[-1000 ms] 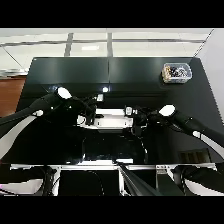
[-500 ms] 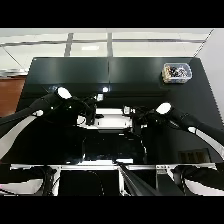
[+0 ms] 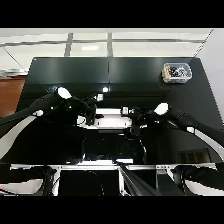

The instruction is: Fold the box and place the chain.

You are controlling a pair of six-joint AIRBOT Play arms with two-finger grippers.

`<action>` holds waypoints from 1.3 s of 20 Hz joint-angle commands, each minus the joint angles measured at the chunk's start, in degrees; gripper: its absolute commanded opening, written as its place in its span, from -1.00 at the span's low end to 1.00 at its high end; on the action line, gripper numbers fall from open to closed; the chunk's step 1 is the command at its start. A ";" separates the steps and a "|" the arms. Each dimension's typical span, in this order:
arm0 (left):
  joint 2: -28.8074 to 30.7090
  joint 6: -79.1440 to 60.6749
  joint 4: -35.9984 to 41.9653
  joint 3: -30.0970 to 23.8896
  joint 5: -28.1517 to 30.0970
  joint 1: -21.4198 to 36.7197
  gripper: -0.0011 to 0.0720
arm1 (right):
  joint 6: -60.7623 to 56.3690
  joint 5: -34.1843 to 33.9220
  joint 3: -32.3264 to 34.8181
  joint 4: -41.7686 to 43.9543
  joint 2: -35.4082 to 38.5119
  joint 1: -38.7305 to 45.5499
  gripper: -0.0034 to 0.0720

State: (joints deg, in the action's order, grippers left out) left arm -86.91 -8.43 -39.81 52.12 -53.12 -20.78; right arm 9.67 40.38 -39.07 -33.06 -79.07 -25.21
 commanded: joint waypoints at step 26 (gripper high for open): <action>7.48 42.75 11.54 -2.95 11.32 0.28 -0.90 | -1.09 -0.57 0.02 -1.73 -0.11 -0.61 -0.25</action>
State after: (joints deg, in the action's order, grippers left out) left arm -77.49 33.71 -33.08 48.40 -59.18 -18.50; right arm 8.56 39.77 -39.07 -34.79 -79.18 -25.80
